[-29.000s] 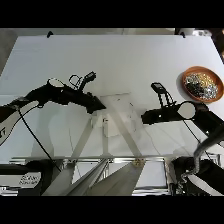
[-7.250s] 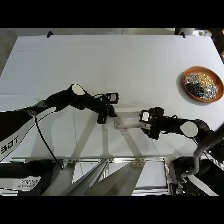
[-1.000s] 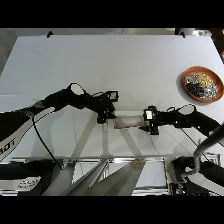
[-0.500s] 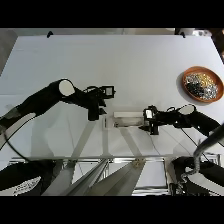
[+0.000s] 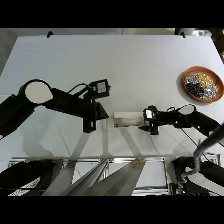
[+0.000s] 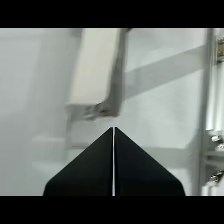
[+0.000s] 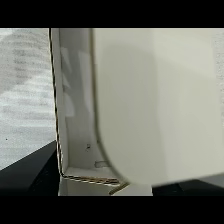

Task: Fold the box and place the chain.

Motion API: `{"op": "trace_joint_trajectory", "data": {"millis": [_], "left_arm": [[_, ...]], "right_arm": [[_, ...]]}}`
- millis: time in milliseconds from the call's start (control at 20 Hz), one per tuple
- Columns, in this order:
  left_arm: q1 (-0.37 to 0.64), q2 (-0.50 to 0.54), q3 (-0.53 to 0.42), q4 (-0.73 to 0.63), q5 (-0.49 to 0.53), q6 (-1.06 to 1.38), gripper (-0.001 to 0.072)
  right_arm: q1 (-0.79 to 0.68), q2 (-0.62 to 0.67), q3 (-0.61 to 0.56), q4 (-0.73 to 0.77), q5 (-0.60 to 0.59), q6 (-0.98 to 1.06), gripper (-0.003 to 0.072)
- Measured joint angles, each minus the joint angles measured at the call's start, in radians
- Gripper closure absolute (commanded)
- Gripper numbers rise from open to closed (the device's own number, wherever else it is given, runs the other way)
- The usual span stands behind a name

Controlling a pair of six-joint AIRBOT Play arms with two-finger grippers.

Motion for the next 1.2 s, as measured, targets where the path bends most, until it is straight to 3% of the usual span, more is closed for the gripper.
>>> {"op": "trace_joint_trajectory", "data": {"millis": [200, 350, 550, 700, 850, 1200], "left_arm": [[-0.134, -0.061, -0.005, -0.067, 0.055, -0.028, 0.0706], [-0.212, -0.134, -0.005, -0.094, 0.212, -0.065, 0.0706], [-0.216, -0.211, -0.006, -0.111, 0.466, -0.206, 0.0707], [-0.179, -0.258, -0.006, -0.113, 0.601, -0.311, 0.0707], [-0.143, -0.303, -0.006, -0.114, 0.646, -0.385, 0.0707], [-0.139, -0.364, -0.005, -0.117, 0.632, -0.435, 0.0707]], "right_arm": [[0.0, 0.0, 0.0, 0.0, 0.0, 0.0, 0.0274], [0.0, 0.0, 0.0, 0.0, 0.001, 0.0, 0.0274], [0.0, 0.0, 0.0, 0.0, 0.001, -0.001, 0.0274], [0.0, 0.0, 0.0, 0.0, 0.001, -0.001, 0.0274], [0.0, 0.0, 0.0, 0.0, 0.001, -0.001, 0.0274], [0.0, 0.0, 0.0, 0.0, 0.002, -0.001, 0.0274]]}}
